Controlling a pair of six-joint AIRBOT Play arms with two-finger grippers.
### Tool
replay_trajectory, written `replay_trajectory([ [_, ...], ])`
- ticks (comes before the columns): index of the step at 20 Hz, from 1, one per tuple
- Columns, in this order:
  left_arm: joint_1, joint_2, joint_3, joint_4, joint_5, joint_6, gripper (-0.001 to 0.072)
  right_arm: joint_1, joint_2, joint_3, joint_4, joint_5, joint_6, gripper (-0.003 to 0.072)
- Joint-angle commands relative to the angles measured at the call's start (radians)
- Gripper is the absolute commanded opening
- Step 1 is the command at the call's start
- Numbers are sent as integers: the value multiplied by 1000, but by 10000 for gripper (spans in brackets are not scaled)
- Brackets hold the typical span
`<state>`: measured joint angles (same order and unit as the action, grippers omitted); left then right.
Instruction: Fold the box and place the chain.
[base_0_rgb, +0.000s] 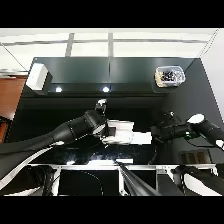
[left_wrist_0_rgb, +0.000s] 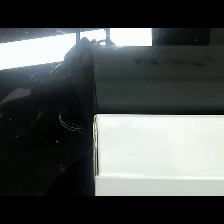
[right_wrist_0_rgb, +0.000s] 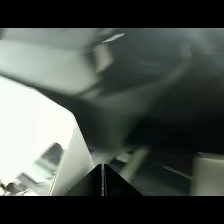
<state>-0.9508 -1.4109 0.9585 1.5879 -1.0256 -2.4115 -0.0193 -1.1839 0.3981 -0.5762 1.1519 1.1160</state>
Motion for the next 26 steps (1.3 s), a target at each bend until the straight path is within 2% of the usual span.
replay_trajectory([
  [1,0,0,1,0,0,0,24,58,-28,26,176,29,-209,280],
  [2,1,0,1,0,0,0,24,57,-28,43,174,46,-214,468],
  [3,0,0,1,0,0,0,24,57,-28,62,171,65,-226,594],
  [6,1,0,1,0,0,0,24,73,-28,99,176,103,-228,593],
  [8,1,0,1,0,0,0,24,127,-28,114,164,85,-170,593],
  [10,1,0,1,0,1,0,24,202,-28,141,126,31,-98,591],
  [11,1,0,1,0,1,0,24,241,-28,156,111,-8,-57,557],
  [13,1,0,1,1,1,0,24,313,-28,190,64,-80,64,550],
  [21,1,0,1,0,1,0,24,629,-28,288,-439,-348,760,549],
  [22,1,0,1,0,1,0,24,660,-28,299,-501,-355,836,493],
  [26,0,0,1,0,0,0,24,765,-28,351,-720,-296,1076,479],
])
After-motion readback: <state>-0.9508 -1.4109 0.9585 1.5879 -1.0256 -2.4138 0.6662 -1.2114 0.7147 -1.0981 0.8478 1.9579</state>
